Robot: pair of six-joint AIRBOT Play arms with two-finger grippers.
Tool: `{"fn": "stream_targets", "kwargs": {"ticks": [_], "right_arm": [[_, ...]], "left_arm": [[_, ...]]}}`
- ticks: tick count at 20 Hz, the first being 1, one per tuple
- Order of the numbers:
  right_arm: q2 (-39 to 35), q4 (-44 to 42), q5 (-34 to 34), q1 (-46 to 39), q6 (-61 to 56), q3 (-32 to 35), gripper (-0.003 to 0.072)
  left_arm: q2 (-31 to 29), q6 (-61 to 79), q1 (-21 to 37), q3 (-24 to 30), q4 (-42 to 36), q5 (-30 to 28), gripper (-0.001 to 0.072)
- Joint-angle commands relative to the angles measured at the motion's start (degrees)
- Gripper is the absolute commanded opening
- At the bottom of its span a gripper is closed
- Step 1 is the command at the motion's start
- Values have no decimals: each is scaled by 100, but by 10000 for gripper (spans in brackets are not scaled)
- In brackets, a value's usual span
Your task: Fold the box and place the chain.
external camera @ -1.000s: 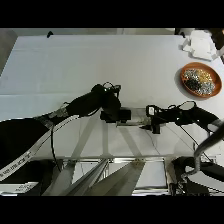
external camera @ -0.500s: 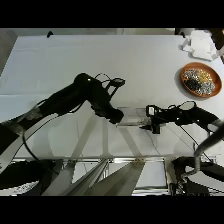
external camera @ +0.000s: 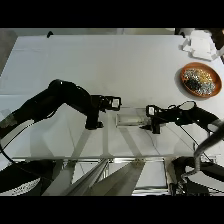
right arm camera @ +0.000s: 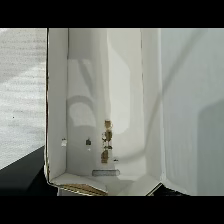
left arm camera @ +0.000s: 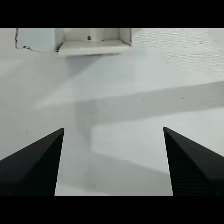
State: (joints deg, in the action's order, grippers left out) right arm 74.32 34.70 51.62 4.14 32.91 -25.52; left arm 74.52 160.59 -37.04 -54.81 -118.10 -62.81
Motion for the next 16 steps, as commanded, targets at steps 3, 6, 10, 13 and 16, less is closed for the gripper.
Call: {"fn": "stream_targets", "kwargs": {"ticks": [3,6,10,13,16], "right_arm": [[-4,0,2,2,0,-2,420],[-4,0,0,2,0,-2,420],[-4,-2,0,2,0,-2,420],[-4,0,2,2,0,-2,420],[-4,0,2,2,0,-2,420]], "left_arm": [[535,890,81,404,-1086,1762,704],[787,890,-70,404,-1095,1978,704],[883,890,-216,404,-1108,1978,704],[887,890,-358,404,-1104,1971,704],[890,890,-494,404,-1040,1928,704]]}}
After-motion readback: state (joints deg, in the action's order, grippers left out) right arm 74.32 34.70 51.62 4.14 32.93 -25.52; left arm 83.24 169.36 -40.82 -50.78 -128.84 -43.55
